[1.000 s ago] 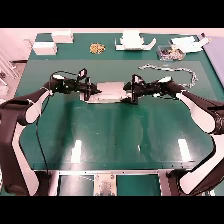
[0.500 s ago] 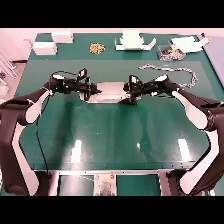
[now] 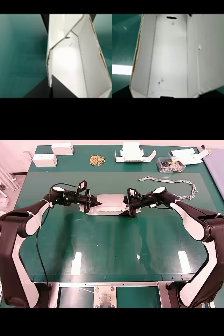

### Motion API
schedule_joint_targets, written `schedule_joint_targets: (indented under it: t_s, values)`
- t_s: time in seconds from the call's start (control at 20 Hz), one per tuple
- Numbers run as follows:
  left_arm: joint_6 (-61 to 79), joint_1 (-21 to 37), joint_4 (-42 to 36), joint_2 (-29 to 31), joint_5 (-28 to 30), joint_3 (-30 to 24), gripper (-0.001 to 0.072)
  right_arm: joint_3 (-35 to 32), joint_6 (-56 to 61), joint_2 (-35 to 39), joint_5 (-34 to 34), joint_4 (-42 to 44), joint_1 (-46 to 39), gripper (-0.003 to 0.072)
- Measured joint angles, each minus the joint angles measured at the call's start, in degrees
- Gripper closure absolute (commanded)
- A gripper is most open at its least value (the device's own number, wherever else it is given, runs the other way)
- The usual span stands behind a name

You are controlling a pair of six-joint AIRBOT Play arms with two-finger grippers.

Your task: Fold the box and place the chain.

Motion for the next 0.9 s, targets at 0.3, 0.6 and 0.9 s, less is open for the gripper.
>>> schedule_joint_targets:
  t_s: [0.3, 0.6, 0.9]
  values:
    - [0.0, 0.0, 0.0, 0.0, 0.0, 0.0, 0.0690, 0.6, 0.3, -0.4, 0.2, -0.1, 0.4, 0.0096]
    - [0.0, 0.0, 0.0, 0.0, 0.0, 0.0, 0.0690, 0.6, 0.4, -0.4, 0.2, -0.2, 0.5, 0.0104]
    - [0.0, 0.0, 0.0, 0.0, 0.0, 0.0, 0.0690, 0.6, 0.4, -0.4, 0.2, -0.5, 0.5, 0.0105]
